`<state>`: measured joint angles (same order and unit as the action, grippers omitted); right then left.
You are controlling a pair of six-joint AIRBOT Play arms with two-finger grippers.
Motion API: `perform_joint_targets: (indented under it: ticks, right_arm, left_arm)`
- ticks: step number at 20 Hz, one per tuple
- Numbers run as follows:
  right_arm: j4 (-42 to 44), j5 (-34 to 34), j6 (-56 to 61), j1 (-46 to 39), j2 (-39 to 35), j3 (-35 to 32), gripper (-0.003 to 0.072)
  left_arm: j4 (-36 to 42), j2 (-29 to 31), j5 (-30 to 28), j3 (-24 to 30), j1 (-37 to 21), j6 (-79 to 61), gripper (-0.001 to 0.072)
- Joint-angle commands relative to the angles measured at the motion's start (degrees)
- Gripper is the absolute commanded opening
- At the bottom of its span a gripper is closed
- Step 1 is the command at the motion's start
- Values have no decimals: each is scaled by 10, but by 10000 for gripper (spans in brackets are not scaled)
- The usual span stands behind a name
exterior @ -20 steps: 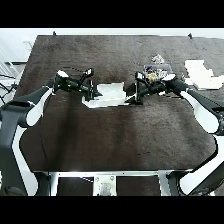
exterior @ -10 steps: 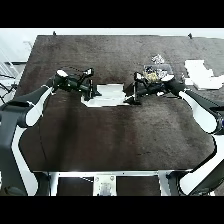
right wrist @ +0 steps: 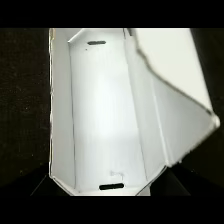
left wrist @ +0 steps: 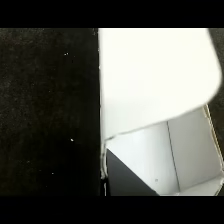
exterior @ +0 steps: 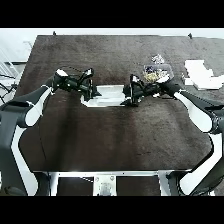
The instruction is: Fold the box and place the chain.
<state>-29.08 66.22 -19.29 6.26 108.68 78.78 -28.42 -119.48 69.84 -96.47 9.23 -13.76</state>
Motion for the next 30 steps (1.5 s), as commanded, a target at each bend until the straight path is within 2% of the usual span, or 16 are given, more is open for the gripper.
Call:
perform_joint_targets:
  ticks: [1,13,26,30]
  right_arm:
    - [1,-5,-7,12,7,0,676]
    - [-5,-12,-9,24,19,5,676]
    - [-29,-9,2,32,44,43,672]
    - [-28,28,29,24,62,62,672]
  left_arm:
    - [2,0,1,-1,0,-2,19]
    - [3,0,0,-1,0,-2,19]
    - [3,-1,0,-1,0,-2,19]
    - [3,-1,0,0,0,-2,18]
